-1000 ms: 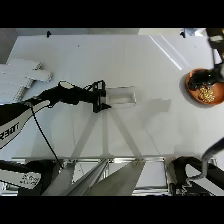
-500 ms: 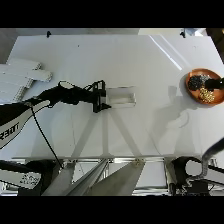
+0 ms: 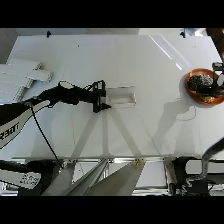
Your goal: Fold the box and place the chain.
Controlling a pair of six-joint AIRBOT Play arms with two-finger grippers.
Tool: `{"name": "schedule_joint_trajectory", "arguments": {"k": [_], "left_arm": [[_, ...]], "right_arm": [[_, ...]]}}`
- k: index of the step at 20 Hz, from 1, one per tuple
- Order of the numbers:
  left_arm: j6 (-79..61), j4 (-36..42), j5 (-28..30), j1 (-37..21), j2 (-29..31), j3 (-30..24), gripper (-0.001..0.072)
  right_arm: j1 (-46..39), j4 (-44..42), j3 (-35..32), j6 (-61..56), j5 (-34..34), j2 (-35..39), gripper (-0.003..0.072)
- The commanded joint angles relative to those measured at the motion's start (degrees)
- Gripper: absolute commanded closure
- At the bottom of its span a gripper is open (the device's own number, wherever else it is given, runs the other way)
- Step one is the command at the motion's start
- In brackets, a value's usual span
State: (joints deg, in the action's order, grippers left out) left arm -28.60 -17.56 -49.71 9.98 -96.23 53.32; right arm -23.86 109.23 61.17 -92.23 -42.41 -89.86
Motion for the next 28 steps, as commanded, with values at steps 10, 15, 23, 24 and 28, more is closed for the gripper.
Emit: {"name": "schedule_joint_trajectory", "arguments": {"k": [10, 15, 23, 24, 28], "left_arm": [[0.0, 0.0, 0.0, 0.0, 0.0, 0.0, 0.0316], [0.0, 0.0, 0.0, 0.0, 0.0, 0.0, 0.0316], [0.0, 0.0, 0.0, 0.0, 0.0, 0.0, 0.0316], [0.0, 0.0, 0.0, 0.0, 0.0, 0.0, 0.0316], [0.0, 0.0, 0.0, 0.0, 0.0, 0.0, 0.0316]], "right_arm": [[4.6, 0.3, -0.1, 1.1, -6.8, 11.9, 0.0677], [9.6, -0.5, -0.1, 4.0, -15.8, 18.6, 0.0678], [24.3, -3.2, -0.1, 4.5, -23.9, 21.2, 0.0678], [26.1, -5.1, -0.1, 4.5, -24.0, 21.2, 0.0678], [32.7, -12.4, -0.1, 6.3, -23.9, 21.2, 0.0676]]}}
